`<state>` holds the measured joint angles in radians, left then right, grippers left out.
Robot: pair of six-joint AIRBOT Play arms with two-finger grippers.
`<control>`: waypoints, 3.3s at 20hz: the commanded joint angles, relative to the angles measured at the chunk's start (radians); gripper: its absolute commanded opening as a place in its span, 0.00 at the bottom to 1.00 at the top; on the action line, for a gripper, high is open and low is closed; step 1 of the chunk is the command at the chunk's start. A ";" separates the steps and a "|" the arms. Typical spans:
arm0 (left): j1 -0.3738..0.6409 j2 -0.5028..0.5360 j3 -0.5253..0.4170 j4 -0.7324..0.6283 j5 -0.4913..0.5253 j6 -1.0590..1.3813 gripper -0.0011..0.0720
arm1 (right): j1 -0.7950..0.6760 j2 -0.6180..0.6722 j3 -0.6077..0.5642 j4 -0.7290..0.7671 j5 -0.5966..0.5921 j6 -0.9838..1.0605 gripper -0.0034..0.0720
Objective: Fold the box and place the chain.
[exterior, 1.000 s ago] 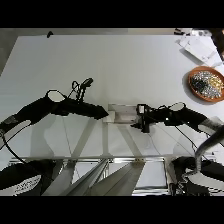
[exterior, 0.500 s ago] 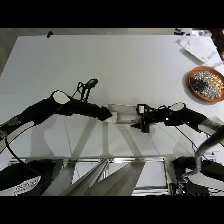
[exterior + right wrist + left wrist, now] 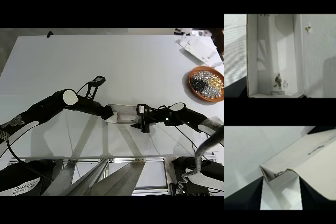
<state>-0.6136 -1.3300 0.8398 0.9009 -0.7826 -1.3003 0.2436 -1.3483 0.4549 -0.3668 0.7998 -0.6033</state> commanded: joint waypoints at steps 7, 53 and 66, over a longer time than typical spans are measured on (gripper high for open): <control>-0.098 -0.042 0.058 0.241 0.004 -0.406 0.69 | 0.000 0.000 0.000 0.000 0.000 0.000 0.47; -0.235 -0.364 0.429 0.470 -0.475 -0.874 0.03 | 0.000 0.000 0.000 0.000 0.000 0.000 0.47; -0.249 -0.369 0.429 0.470 -0.444 -0.874 0.02 | 0.000 0.000 0.000 0.000 0.000 0.000 0.47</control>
<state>-0.8619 -1.6993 1.2675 1.3785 -1.2373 -2.1788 0.2432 -1.3483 0.4549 -0.3668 0.8017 -0.5999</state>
